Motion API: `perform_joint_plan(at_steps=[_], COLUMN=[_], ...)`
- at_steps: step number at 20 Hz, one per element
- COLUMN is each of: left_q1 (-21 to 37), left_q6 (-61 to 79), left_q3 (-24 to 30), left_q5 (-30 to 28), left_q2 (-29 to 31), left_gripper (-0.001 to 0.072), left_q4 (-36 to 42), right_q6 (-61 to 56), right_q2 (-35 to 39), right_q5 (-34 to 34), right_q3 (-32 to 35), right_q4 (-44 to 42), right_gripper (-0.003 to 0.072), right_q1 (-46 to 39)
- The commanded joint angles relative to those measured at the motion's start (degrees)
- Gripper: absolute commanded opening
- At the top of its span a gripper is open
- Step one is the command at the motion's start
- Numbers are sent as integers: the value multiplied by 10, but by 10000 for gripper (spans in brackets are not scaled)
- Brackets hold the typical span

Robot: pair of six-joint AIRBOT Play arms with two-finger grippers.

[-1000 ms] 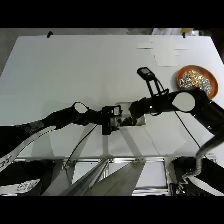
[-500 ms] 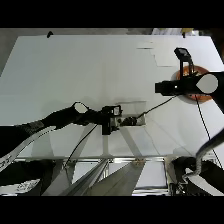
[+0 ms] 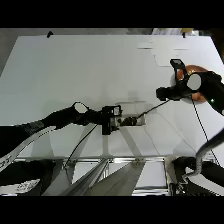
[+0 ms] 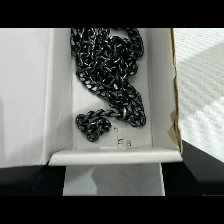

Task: Fold the box and place the chain.

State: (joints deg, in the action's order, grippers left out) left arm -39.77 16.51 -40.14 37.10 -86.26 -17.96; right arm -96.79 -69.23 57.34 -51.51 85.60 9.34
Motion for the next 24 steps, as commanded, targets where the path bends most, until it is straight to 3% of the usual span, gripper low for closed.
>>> perform_joint_plan(at_steps=[1,12,24], left_q1=[0,0,0], left_q6=[0,0,0], left_q3=[0,0,0], left_q5=[0,0,0], left_q2=[0,0,0], left_gripper=[101,101,101], left_q4=[0,0,0], right_q6=[-34,-50,-54], right_q2=[-31,-100,-110], right_q5=[3,3,-12], right_q3=[1,1,1], right_q4=[26,31,31], right_gripper=[299,297,265], right_q1=[-1,-1,-1])
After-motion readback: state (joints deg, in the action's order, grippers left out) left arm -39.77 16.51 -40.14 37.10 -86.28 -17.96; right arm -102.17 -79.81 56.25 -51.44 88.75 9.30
